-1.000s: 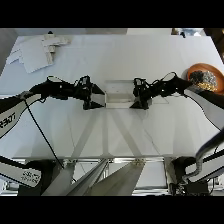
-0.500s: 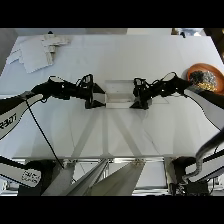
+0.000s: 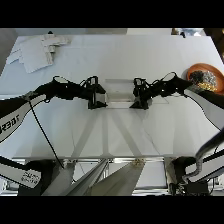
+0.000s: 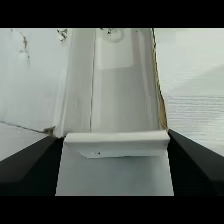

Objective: Fold the box and place the chain.

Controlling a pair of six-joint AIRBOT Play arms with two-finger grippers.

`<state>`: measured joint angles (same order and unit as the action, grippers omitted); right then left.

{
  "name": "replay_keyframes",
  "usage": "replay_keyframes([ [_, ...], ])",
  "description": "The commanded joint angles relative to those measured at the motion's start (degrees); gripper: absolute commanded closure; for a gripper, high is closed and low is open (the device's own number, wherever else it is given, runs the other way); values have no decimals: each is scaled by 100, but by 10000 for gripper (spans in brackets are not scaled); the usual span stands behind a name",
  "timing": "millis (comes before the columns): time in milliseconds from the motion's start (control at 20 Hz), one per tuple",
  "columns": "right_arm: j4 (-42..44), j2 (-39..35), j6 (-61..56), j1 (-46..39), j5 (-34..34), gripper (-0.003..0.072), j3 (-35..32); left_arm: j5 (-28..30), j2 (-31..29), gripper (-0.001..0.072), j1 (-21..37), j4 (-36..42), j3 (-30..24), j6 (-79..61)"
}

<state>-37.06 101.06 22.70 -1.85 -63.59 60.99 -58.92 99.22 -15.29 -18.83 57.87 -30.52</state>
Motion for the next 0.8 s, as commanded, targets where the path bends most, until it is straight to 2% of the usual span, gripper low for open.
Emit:
replay_keyframes([
  [0, -2, -4, 4, -2, -2, 253, 4, 87, 2, 12, -66, 13, 13, -26],
  [100, -2, -4, 4, -2, -4, 253, 4, -94, 105, 12, -44, -35, 170, 118],
  [350, -2, -4, 4, -2, -4, 253, 4, -723, 616, 13, -46, -601, 1016, 1211],
  [550, -2, -4, 4, -2, -4, 253, 4, -946, 625, 15, -52, -1064, 1038, 1257],
  [750, -2, -4, 4, -2, -2, 253, 4, -968, 625, 35, -52, -1088, 1038, 1257],
])
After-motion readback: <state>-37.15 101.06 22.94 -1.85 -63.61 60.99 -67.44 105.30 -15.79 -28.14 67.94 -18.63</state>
